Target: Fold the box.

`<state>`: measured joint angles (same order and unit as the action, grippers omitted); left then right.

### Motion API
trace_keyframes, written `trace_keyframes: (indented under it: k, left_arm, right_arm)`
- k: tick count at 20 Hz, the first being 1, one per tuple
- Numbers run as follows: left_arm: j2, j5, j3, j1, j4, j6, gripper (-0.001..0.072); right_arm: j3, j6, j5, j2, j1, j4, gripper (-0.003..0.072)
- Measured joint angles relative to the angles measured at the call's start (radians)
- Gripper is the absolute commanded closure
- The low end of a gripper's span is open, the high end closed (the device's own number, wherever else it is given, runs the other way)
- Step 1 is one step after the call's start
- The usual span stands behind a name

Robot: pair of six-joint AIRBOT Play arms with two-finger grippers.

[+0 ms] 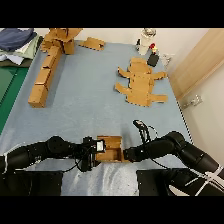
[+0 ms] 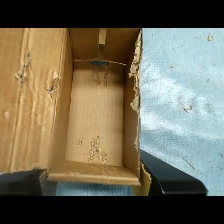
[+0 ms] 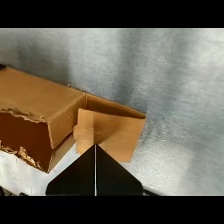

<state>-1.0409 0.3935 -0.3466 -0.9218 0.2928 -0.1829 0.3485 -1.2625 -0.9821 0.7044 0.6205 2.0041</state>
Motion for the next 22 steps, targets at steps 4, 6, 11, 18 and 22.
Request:
trace_keyframes:
  k: [4,6,11,18,22]
  left_arm:
    - [0.000,0.000,0.000,0.000,0.000,0.000,0.0107]
    - [0.000,0.000,0.000,0.000,0.000,0.000,0.0108]
    - [0.000,0.000,0.000,0.000,0.000,0.000,0.0108]
    - [0.000,0.000,0.000,0.000,0.000,0.000,0.0108]
    - [0.000,0.000,0.000,0.000,0.000,0.000,0.0108]
  right_arm:
    - [0.016,0.054,-0.074,-0.058,0.007,-0.100,0.0684]
    - [0.021,0.109,-0.139,-0.098,0.007,-0.191,0.0684]
    - [-0.002,0.172,-0.182,-0.129,0.007,-0.275,0.0684]
    - [-0.043,0.132,-0.056,-0.058,0.010,-0.189,0.0684]
    - [-0.048,0.098,-0.026,-0.027,0.010,-0.152,0.0684]
